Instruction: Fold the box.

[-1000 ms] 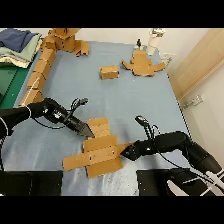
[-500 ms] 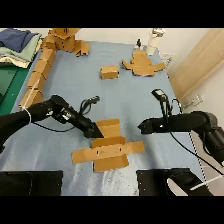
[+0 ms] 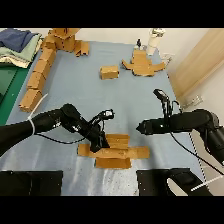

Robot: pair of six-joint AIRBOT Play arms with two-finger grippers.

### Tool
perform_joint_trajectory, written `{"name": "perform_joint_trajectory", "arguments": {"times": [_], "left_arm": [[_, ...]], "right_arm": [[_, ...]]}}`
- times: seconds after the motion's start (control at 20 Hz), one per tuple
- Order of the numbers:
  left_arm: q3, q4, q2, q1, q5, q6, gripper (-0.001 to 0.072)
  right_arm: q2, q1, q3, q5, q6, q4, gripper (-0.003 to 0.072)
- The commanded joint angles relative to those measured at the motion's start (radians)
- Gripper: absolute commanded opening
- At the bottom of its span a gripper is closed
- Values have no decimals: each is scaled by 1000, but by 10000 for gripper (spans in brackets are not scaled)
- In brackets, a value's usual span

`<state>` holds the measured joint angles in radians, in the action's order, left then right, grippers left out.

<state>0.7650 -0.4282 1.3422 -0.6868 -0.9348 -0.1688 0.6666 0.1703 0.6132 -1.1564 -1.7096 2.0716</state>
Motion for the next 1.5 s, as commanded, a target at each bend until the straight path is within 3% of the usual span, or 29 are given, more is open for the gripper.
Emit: {"name": "perform_joint_trajectory", "arguments": {"times": [0.0,0.5,0.7,1.1,1.45], "left_arm": [[-48,-25,-93,-9,79,-8,14],[-92,2,-197,-10,-30,-166,14],[-170,55,-196,-10,-33,-150,15],[-190,48,-196,-5,100,-74,15],[-191,45,-195,34,96,-8,14]], "right_arm": [[-1,0,-41,10,8,5,3],[-1,0,-53,49,7,3,3],[0,0,-53,50,7,0,3],[0,0,-53,50,8,-6,3],[0,0,-53,50,8,-6,3]]}}
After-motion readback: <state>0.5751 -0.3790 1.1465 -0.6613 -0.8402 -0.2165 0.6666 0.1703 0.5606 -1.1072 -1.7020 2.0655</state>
